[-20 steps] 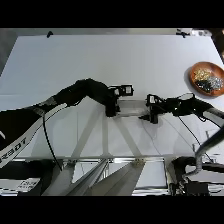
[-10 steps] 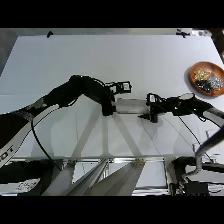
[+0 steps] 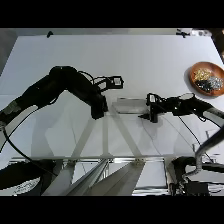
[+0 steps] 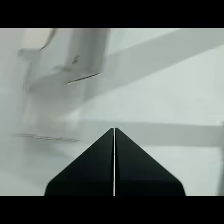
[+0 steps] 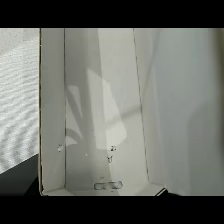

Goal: Fold the box and place the chain.

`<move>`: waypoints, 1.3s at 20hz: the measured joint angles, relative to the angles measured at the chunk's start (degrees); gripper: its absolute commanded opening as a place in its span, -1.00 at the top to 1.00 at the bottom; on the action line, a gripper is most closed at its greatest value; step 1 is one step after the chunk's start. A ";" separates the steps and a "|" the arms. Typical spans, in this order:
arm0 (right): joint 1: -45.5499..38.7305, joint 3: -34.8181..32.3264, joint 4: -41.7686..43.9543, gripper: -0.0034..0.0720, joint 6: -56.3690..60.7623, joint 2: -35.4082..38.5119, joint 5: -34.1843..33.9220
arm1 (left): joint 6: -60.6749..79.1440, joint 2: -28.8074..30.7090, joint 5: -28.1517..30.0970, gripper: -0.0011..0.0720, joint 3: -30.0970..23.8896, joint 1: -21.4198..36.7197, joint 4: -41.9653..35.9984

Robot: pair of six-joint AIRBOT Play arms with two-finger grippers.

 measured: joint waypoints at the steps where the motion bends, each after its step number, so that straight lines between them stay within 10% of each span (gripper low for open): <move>1: 0.00 0.00 0.00 -0.25 0.00 0.00 0.02 | 1.22 0.26 0.44 0.94 0.00 -0.42 -2.29; 19: 0.00 0.00 0.02 -0.25 0.02 0.00 0.07 | -3.28 -13.35 -47.78 0.96 -0.02 -8.31 -18.73; 26: -0.02 0.00 0.07 -0.25 0.02 0.00 0.09 | -10.80 -17.99 -47.23 0.97 0.04 -6.03 -18.34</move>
